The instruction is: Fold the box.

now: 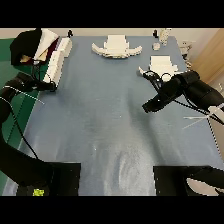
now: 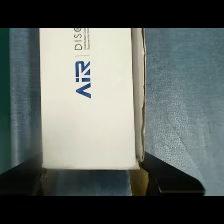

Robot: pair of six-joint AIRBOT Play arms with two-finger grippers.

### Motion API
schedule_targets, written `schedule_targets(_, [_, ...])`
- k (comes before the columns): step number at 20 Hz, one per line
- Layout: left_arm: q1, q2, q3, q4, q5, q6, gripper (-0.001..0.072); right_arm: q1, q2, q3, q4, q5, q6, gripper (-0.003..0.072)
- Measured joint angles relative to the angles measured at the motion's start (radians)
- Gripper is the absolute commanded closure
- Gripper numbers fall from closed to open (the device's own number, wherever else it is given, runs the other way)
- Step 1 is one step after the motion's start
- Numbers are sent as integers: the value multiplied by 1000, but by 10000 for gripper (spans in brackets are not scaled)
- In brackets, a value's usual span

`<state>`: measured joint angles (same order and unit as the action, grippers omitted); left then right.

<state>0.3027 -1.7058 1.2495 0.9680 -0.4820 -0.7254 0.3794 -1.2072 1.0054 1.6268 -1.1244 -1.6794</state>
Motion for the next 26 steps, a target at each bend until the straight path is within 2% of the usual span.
schedule_targets(10, [-3,-20,27,-3,-16,-1,254,0,0,0,0,0,0,682])
schedule_targets(12, [-3,-20,27,-3,-17,-1,10,0,0,0,0,0,0,682])
schedule_targets(19, [-3,-2,27,8,-40,-1,10,0,0,0,0,0,0,682])
schedule_targets(22, [-3,53,27,54,-111,-5,10,0,0,0,0,0,0,682])
schedule_targets(26, [-3,168,27,141,-312,-52,12,0,0,0,0,0,0,683])
